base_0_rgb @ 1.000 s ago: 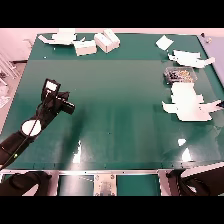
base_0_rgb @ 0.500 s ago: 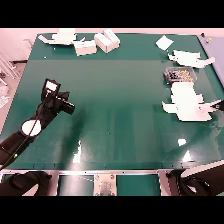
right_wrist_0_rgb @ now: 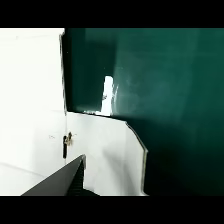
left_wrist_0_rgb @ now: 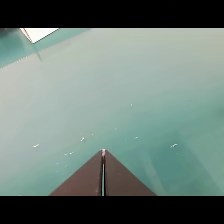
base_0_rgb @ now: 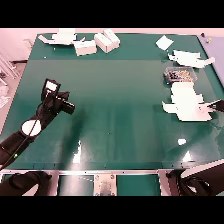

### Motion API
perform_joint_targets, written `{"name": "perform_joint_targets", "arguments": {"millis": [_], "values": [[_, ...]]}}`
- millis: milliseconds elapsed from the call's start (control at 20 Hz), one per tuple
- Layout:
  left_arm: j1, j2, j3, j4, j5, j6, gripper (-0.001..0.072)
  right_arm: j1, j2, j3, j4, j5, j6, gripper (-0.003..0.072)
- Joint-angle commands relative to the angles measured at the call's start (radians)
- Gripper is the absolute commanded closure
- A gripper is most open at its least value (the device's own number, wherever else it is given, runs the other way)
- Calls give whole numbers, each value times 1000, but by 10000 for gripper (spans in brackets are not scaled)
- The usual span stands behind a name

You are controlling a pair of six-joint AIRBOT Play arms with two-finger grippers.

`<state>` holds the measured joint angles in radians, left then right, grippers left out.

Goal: Fold the box and place the chain.

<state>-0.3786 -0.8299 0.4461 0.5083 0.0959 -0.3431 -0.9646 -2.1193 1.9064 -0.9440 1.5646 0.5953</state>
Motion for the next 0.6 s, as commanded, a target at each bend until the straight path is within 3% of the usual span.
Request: {"name": "perform_joint_targets", "arguments": {"millis": [0,250,450,550], "values": [[0,1,0,0,0,0,688,16,-2,1,2,19,-3,322],[0,1,0,0,0,0,688,43,-2,1,-2,43,-2,438],[0,1,0,0,0,0,688,44,-2,1,-2,91,-2,681],[0,1,0,0,0,0,688,44,-2,1,0,96,-6,681]]}}
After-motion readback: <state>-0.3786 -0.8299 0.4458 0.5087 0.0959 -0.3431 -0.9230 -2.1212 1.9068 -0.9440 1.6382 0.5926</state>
